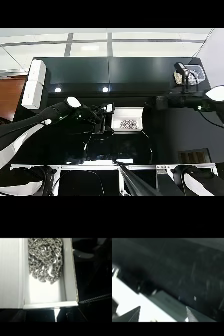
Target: Fold the box and place the chain.
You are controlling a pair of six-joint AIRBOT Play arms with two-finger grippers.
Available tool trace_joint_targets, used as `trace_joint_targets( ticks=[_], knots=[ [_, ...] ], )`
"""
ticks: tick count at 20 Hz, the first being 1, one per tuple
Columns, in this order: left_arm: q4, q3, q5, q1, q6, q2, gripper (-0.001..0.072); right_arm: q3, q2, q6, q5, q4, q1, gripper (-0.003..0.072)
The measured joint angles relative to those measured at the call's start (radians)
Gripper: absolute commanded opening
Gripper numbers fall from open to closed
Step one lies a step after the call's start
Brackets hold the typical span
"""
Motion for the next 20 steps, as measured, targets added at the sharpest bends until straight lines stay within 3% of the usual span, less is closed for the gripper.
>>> trace_joint_targets(
  ticks=[4, 12, 20],
  knots=[
    [-0.001, 0.0, 0.0, 0.0, -0.002, 0.0, 0.0333, 0.016, -0.103, -0.023, -0.049, 0.006, 0.079, 0.0592],
    [-0.001, 0.0, 0.0, 0.0, -0.002, 0.0, 0.0333, 0.054, -0.139, -0.459, 0.195, -0.097, 0.113, 0.0592],
    [-0.001, 0.0, 0.0, 0.0, -0.002, 0.0, 0.0333, 0.058, -0.142, -0.587, 0.246, -0.153, 0.195, 0.059]
  ],
)
